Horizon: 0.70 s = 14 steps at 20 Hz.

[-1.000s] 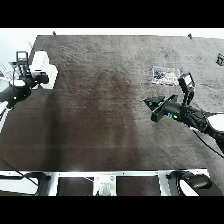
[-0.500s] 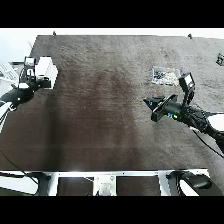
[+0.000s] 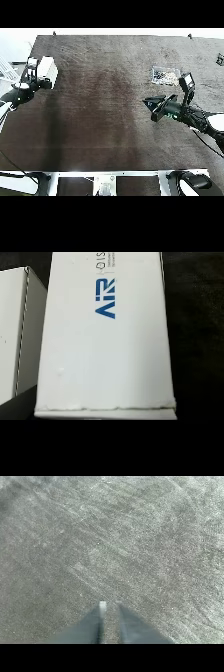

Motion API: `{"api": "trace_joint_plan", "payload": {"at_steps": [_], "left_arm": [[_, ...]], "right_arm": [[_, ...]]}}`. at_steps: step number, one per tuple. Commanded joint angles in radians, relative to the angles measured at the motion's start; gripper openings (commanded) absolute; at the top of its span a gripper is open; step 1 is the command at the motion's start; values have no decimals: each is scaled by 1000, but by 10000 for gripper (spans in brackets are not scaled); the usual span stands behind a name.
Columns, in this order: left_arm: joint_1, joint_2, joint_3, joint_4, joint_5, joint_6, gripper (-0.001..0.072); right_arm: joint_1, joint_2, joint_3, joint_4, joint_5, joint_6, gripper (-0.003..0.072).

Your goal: Fold the box and place the chain.

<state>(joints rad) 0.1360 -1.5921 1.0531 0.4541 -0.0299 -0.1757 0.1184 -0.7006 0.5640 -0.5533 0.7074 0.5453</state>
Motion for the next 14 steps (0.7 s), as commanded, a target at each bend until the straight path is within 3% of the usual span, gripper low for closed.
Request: {"api": "trace_joint_plan", "payload": {"at_steps": [1,2,5,6,8,9,10,11,14], "left_arm": [[3,0,0,-2,27,-2,260],[3,0,0,-2,32,-7,366],[3,0,0,-2,46,-7,356],[3,0,0,-2,47,-7,372],[3,0,0,-2,43,-7,374],[3,0,0,-2,37,-6,388],[3,0,0,-2,31,-7,670],[3,0,0,-6,30,-10,709],[3,0,0,-6,8,-9,707]], "right_arm": [[1,-1,0,3,11,2,199],[1,-1,0,3,11,2,199],[1,-1,0,3,11,2,202],[1,-1,0,3,11,2,241],[1,-1,0,3,11,20,397],[1,-1,0,3,12,26,428],[1,-1,0,3,12,27,430],[1,-1,0,3,11,27,455],[1,-1,0,3,12,27,458]]}}
